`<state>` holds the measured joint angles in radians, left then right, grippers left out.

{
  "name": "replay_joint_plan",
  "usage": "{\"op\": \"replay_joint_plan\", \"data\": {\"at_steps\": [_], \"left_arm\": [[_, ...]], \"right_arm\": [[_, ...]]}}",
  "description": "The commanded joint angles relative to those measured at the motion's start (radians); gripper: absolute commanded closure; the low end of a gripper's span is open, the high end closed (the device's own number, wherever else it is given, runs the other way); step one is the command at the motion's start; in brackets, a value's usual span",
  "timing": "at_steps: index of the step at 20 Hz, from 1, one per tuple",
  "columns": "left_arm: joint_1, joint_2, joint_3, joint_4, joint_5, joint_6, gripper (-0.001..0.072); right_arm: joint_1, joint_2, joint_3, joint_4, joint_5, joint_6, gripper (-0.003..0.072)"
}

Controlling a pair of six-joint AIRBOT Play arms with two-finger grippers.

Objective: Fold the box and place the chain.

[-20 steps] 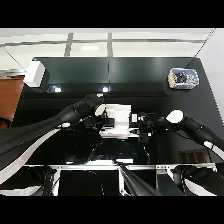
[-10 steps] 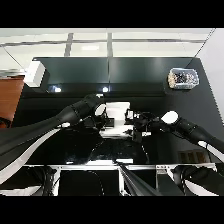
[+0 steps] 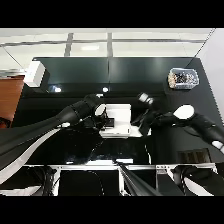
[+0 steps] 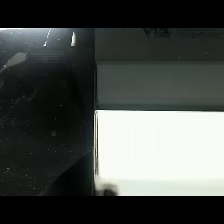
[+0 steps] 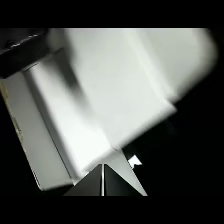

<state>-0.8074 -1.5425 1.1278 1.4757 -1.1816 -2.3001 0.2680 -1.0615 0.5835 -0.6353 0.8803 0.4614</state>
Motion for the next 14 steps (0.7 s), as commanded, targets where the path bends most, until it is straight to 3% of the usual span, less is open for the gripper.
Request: {"op": "replay_joint_plan", "data": {"at_steps": [1,3,6,11,14], "left_arm": [[0.0,-0.001,0.0,0.001,-0.001,0.0,0.0685],[0.0,-0.001,0.0,0.001,-0.001,0.0,0.0686],[0.0,-0.001,0.0,0.0,-0.002,0.0,0.0685],[0.0,-0.001,0.0,0.0,-0.001,0.0,0.0686],[0.0,-0.001,0.0,0.0,-0.002,0.0,0.0686]], "right_arm": [[-0.248,0.066,0.032,-0.211,0.221,0.541,0.0671],[-0.428,0.065,-0.014,-0.272,0.203,0.725,0.0671],[-0.596,0.056,-0.122,-0.091,0.188,0.774,0.0672],[-0.491,-0.105,-0.186,0.002,0.229,0.692,0.0671],[-0.351,-0.204,-0.185,0.21,0.212,0.541,0.0671]]}}
